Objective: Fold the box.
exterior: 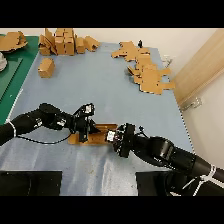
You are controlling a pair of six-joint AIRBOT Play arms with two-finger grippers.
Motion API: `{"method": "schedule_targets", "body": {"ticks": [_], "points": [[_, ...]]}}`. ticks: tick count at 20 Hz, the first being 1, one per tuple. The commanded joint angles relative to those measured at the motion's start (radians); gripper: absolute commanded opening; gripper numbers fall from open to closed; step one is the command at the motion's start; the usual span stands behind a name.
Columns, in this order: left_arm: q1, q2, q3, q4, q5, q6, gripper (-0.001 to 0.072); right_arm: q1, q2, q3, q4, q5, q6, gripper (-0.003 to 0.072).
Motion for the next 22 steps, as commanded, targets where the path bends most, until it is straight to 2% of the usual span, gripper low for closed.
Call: {"method": "schedule_targets", "body": {"ticks": [1, 3, 4, 7, 9, 10, 13, 22], "points": [[0.000, 0.000, 0.000, 0.000, 0.000, 0.000, 0.0011, -0.024, -0.045, 0.000, 0.005, 0.042, -0.018, 0.0716], [0.000, 0.000, 0.000, 0.000, 0.000, 0.000, 0.0011, -0.051, -0.066, 0.000, 0.035, 0.090, -0.072, 0.0716], [0.000, 0.000, 0.000, 0.000, 0.000, 0.000, 0.0011, -0.076, -0.070, 0.000, 0.107, 0.106, -0.166, 0.0715], [0.000, 0.000, 0.000, 0.000, 0.000, 0.000, 0.0011, -0.208, -0.069, 0.000, 0.590, 0.077, -0.678, 0.0716], [0.000, 0.000, 0.000, 0.000, 0.000, 0.000, 0.0011, -0.308, -0.072, 0.000, 0.900, -0.042, -1.015, 0.0716], [0.000, 0.000, 0.000, 0.000, 0.000, 0.000, 0.0011, -0.360, -0.080, 0.000, 0.986, -0.111, -1.123, 0.0716], [0.000, 0.000, 0.000, 0.000, 0.000, 0.000, 0.0011, -0.442, -0.127, 0.013, 1.021, -0.180, -1.143, 0.0716], [0.000, 0.000, 0.000, 0.000, 0.000, 0.000, 0.0011, -0.439, -0.239, 0.086, 1.015, -0.180, -1.143, 0.0715]]}}
